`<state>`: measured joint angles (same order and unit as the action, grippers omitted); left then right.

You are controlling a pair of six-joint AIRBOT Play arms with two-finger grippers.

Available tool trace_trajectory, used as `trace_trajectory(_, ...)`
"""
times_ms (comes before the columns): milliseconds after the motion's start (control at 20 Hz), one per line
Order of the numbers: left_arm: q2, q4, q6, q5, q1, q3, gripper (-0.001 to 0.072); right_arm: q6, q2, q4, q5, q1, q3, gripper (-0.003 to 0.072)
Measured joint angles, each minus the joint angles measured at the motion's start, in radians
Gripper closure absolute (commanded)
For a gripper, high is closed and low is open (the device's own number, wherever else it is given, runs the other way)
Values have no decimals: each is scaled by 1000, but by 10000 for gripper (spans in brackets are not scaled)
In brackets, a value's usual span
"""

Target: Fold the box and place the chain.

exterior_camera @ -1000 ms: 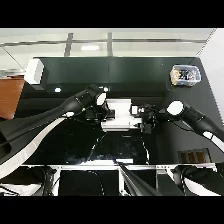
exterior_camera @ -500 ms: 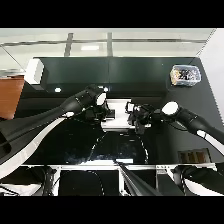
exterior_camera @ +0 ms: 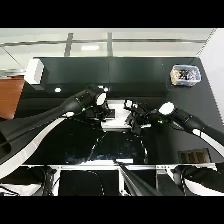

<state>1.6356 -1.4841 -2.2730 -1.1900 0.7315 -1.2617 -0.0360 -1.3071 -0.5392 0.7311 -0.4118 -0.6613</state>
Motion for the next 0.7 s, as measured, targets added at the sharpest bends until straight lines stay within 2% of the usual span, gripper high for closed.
trace_trajectory(50, 0, 0, 2, 0, 0, 0, 684, -15, 0, 1, 0, 0, 0, 262)
trace_trajectory(100, 0, 0, 2, 0, 0, 0, 684, -32, 0, 0, 0, 0, 0, 531)
trace_trajectory(150, 0, 0, 1, 0, 0, 0, 684, -51, 2, 2, 9, 0, 0, 571)
trace_trajectory(200, 0, 0, 0, 0, -1, 0, 684, -74, 7, -3, 19, 0, 0, 678)
trace_trajectory(350, 0, 0, -2, 5, -3, 0, 684, -217, 50, -85, 55, 10, -17, 675)
trace_trajectory(450, 0, 1, -4, 6, -3, 0, 684, -383, 103, -185, 124, 55, -47, 675)
trace_trajectory(550, 0, 1, -4, 7, -4, 0, 684, -570, 161, -285, 208, 148, -76, 674)
trace_trajectory(700, 0, 1, -3, 7, -4, 0, 684, -821, 213, -371, 296, 373, -79, 674)
